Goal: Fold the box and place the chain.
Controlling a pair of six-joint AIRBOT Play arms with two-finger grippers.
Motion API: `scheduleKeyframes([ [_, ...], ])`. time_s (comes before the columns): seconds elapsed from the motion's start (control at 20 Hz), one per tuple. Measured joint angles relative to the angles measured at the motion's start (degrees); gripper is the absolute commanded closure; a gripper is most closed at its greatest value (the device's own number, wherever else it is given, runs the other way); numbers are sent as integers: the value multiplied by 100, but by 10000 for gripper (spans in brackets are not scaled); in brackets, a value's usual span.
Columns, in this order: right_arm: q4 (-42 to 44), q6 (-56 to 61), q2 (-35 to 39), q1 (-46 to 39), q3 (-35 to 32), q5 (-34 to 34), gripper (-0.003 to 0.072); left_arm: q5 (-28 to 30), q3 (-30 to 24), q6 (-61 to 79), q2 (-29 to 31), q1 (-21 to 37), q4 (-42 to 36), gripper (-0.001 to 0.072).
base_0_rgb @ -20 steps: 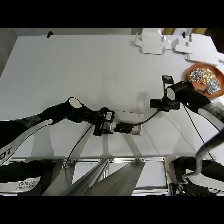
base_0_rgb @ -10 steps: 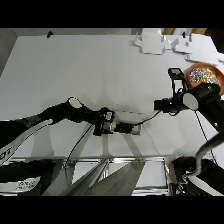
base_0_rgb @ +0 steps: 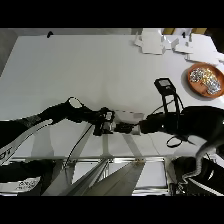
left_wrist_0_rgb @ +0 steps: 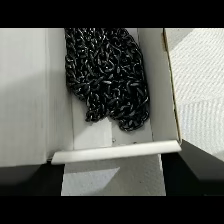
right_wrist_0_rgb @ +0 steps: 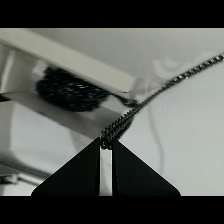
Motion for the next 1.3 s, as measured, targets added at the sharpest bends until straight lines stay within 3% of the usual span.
scheduleKeyframes([
  [0.2, -2, 431, 48, 575, 0, -649, 665, 0, 0, 0, 0, 0, 0, 500],
  [0.5, -153, 682, -26, 796, 0, -1600, 664, 0, 0, 0, 0, 0, -2, 500],
  [0.8, -197, 721, -507, 826, 0, -1928, 660, 0, 0, 0, 0, 0, 0, 500],
  [0.95, -208, 726, -901, 826, 0, -1886, 428, 0, 0, -2, 0, 0, 0, 500],
  [1.3, -208, 413, -1246, 413, 326, -1397, 420, 0, 0, 0, 0, 0, 0, 500],
])
